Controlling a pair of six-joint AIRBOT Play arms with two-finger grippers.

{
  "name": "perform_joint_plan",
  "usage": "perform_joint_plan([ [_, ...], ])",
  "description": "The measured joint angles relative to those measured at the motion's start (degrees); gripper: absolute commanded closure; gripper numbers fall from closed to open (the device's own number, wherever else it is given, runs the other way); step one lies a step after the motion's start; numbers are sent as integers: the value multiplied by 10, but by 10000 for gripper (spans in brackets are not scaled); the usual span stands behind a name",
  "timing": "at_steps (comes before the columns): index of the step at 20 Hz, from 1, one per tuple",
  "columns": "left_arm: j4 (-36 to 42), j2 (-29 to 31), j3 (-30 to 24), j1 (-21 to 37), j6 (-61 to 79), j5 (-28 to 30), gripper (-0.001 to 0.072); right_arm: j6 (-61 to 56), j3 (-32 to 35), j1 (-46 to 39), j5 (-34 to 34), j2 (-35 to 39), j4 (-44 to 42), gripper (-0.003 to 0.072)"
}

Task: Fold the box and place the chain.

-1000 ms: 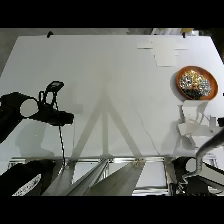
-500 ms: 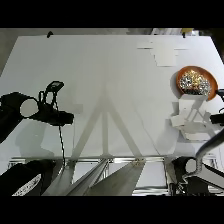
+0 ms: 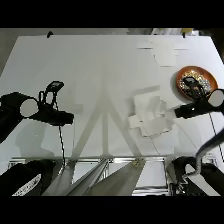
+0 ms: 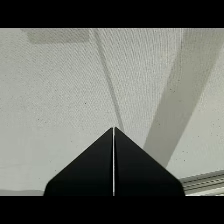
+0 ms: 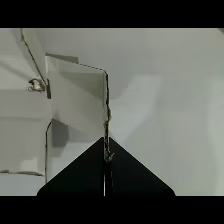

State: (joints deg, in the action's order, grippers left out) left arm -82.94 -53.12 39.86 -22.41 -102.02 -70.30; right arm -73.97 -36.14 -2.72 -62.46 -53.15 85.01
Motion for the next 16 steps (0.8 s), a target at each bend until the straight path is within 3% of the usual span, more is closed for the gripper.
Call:
perform_joint_plan([
  [5, 0, 0, 0, 0, 0, 0, 702, -69, 89, 107, 72, 99, -51, 672],
  [11, -1, 0, 0, 0, 0, 33, 701, -106, 122, 158, 104, 129, -64, 671],
  [12, -1, 0, 0, -1, 0, 43, 611, -109, 123, 160, 105, 130, -66, 671],
  [13, 1, 0, 0, -1, 3, 56, 370, -111, 124, 162, 106, 131, -66, 671],
  [14, 4, -1, 0, -1, 9, 68, 252, -112, 125, 164, 108, 132, -67, 671],
  [16, 11, -6, 0, -2, 22, 99, 245, -114, 126, 166, 108, 133, -68, 671],
])
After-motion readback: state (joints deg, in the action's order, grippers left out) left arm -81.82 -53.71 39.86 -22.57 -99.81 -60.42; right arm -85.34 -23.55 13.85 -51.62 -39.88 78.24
